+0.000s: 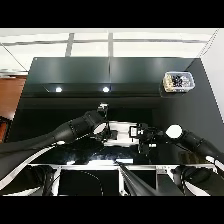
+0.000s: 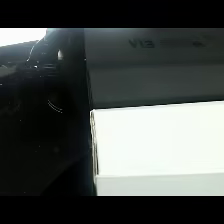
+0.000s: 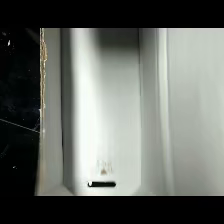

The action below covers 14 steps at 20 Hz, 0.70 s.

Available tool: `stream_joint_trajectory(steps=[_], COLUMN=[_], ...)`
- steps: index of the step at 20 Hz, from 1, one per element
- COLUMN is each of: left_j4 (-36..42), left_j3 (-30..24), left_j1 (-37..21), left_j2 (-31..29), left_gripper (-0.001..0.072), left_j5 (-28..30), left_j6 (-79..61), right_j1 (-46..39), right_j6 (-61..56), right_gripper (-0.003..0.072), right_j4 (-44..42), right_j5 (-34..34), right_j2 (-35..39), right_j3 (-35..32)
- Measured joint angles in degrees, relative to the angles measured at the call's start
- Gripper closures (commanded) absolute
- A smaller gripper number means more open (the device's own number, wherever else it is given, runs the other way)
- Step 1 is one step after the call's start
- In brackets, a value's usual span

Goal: Fold the box and place the chain.

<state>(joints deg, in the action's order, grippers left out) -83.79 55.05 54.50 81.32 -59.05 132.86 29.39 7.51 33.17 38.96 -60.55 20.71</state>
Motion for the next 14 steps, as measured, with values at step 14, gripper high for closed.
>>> stream_joint_trajectory(steps=[14], left_j4=[-4.6], left_j3=[-0.2], left_j1=[0.2], left_j2=[0.0], left_gripper=[0.0681], left_j5=[-0.9], left_j6=[2.6], right_j1=[0.0], right_j6=[-16.8], right_gripper=[0.0047], right_j4=[20.6], right_j5=[11.1], right_j2=[2.8], right_j3=[6.1])
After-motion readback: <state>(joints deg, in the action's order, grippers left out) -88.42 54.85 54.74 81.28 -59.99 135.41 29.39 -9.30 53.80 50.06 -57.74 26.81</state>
